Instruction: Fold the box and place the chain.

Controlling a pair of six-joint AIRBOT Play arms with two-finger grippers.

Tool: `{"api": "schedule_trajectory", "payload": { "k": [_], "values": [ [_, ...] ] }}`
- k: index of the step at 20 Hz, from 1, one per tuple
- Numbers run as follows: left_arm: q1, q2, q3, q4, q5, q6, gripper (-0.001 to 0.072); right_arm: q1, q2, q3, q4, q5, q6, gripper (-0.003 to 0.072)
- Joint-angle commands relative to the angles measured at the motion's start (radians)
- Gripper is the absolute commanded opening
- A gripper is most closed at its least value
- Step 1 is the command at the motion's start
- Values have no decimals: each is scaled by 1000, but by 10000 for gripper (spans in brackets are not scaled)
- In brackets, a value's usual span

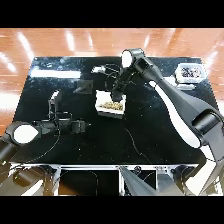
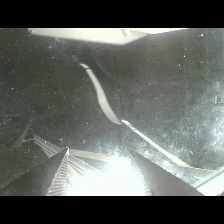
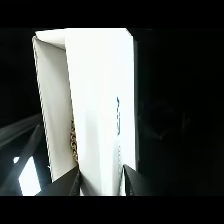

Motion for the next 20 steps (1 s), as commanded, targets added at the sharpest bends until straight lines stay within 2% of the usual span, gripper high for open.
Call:
{"api": "schedule_trajectory", "payload": {
  "k": [1, 2, 3, 10, 20],
  "values": [
    [0, 0, 1, 0, 0, 0, 490, 13, 3, 1, 19, 36, 0, 319],
    [0, 0, 1, 0, 0, 0, 489, 13, 3, 1, 21, 36, 2, 527],
    [0, 0, 1, 0, 0, 0, 489, 13, 5, 1, 20, 27, 8, 652],
    [0, 0, 1, 0, 0, 2, 489, 0, 80, 8, 18, 0, 7, 652],
    [0, 0, 1, 0, 0, 2, 489, -31, 79, 7, 106, 22, 13, 651]
  ]
}}
